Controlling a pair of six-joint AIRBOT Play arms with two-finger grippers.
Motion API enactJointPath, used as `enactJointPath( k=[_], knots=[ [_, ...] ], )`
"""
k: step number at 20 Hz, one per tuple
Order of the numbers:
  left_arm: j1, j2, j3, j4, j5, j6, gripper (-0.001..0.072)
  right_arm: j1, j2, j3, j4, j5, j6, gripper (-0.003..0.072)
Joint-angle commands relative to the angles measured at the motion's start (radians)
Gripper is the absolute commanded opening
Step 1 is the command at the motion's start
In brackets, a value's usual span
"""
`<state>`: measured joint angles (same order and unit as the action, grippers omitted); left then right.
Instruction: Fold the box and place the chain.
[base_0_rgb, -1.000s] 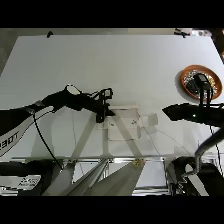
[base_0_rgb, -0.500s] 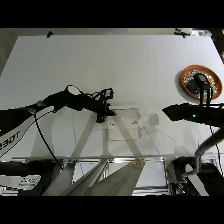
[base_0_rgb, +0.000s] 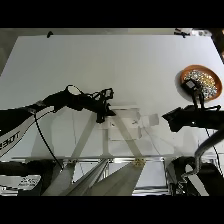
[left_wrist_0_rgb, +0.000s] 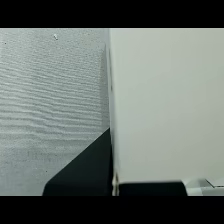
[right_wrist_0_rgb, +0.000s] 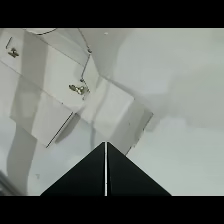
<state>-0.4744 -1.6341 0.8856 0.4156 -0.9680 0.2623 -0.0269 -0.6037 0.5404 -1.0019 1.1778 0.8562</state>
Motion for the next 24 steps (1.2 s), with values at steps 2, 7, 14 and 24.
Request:
enactJointPath(
  k=[2, 7, 14, 24],
  knots=[
    [-0.001, -0.001, -0.001, 0.0, -0.001, 0.0, 0.0013, 0.145, 0.001, -0.063, 0.006, -0.216, -0.185, 0.0006],
    [-0.001, -0.001, -0.001, 0.0, -0.001, 0.0, 0.0013, 0.465, -0.031, -0.116, -0.264, -0.328, -0.338, 0.0021],
    [-0.001, -0.001, -0.001, 0.0, -0.001, 0.0, 0.0013, 0.568, -0.065, -0.148, -0.311, -0.317, -0.348, 0.072],
    [-0.001, -0.001, -0.001, 0.0, -0.001, 0.0, 0.0013, 0.824, -0.051, -0.289, -0.322, -0.56, -0.311, 0.0708]
  ],
)
